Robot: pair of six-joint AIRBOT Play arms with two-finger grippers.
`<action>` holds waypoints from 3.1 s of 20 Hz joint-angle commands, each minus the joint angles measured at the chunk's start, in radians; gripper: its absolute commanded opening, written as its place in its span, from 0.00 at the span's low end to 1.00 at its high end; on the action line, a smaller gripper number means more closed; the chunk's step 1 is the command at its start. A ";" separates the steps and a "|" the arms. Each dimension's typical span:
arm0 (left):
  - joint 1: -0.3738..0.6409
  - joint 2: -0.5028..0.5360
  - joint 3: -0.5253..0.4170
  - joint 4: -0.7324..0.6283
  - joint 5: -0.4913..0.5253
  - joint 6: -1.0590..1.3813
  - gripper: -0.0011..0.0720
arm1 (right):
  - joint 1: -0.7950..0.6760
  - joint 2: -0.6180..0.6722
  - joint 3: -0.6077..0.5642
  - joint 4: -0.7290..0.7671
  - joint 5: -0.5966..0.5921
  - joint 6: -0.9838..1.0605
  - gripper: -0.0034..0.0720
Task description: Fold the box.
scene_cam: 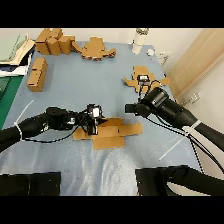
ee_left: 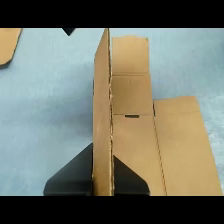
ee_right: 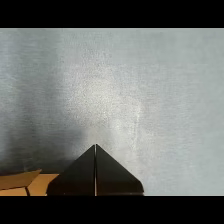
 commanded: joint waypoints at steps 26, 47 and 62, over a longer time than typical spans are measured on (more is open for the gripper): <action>0.002 -0.002 0.032 0.008 0.017 0.026 0.03 | 0.002 0.000 -0.039 0.398 -0.197 -0.111 0.04; 0.002 -0.033 0.032 0.039 -0.002 -0.060 0.03 | 0.040 -0.110 -0.218 0.568 0.266 -0.147 0.04; 0.053 -0.034 0.031 0.040 -0.056 -0.162 0.03 | 0.039 -0.033 -0.217 0.557 0.193 -0.154 0.04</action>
